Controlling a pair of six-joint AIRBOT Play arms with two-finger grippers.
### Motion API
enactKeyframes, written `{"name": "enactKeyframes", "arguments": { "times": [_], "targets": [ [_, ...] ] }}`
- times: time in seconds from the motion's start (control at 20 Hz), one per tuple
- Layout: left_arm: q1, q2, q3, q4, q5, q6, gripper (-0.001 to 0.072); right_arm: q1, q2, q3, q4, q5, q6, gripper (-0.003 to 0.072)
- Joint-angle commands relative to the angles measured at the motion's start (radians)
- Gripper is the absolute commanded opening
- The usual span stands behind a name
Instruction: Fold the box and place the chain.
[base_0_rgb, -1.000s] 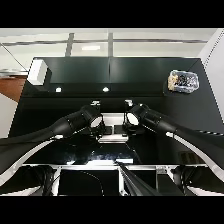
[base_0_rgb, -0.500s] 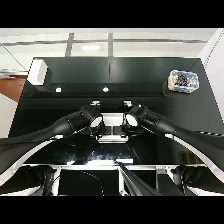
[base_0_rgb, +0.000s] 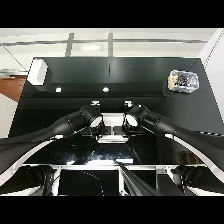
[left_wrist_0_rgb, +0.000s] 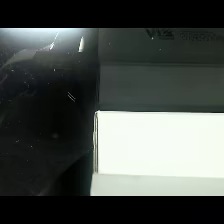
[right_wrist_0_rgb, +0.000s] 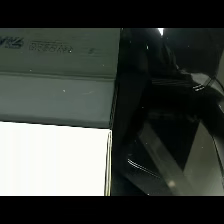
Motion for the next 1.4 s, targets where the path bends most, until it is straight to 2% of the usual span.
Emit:
{"name": "enactKeyframes", "arguments": {
  "times": [0.0, 0.05, 0.3, 0.65, 0.75, 0.9, 0.95, 1.05, 1.1, 1.15, 1.25, 1.35],
  "targets": [
    [0.000, 0.000, 0.000, 0.000, 0.000, -0.001, 0.0025, 0.000, 0.001, 0.001, -0.009, 0.003, 0.001, 0.0320],
    [0.000, 0.000, 0.000, 0.000, 0.000, -0.001, 0.0025, 0.000, 0.002, 0.001, -0.014, 0.008, 0.000, 0.0381],
    [0.000, 0.000, 0.000, 0.000, -0.007, -0.001, 0.0025, -0.002, 0.075, 0.011, -0.085, 0.033, -0.038, 0.0381],
    [0.000, 0.000, 0.000, 0.000, -0.006, -0.001, 0.0025, -0.105, 0.341, 0.077, -0.130, 0.127, -0.232, 0.0381],
    [0.000, 0.000, 0.000, 0.000, -0.005, -0.001, 0.0025, -0.169, 0.425, 0.080, -0.243, 0.142, -0.271, 0.0381],
    [0.000, 0.000, 0.000, 0.001, 0.004, -0.001, 0.0025, -0.319, 0.462, 0.077, -0.566, 0.168, -0.299, 0.0380],
    [0.000, 0.000, 0.000, 0.001, 0.004, -0.001, 0.0025, -0.393, 0.460, 0.065, -0.622, 0.122, -0.322, 0.0369],
    [0.000, 0.000, 0.000, 0.001, 0.004, -0.001, 0.0025, -0.584, 0.452, 0.029, -0.643, -0.061, -0.341, 0.0365],
    [0.000, 0.000, 0.000, 0.001, 0.004, -0.001, 0.0026, -0.685, 0.431, 0.018, -0.631, -0.155, -0.341, 0.0483],
    [0.000, 0.000, 0.000, 0.004, 0.005, -0.001, 0.0025, -0.774, 0.396, 0.018, -0.591, -0.238, -0.359, 0.0697],
    [0.000, 0.000, 0.000, 0.006, 0.005, -0.001, 0.0025, -0.914, 0.287, 0.055, -0.421, -0.358, -0.454, 0.0705],
    [0.000, 0.000, 0.000, 0.007, 0.005, -0.001, 0.0025, -0.981, 0.144, 0.164, -0.330, -0.356, -0.457, 0.0704]
  ]
}}
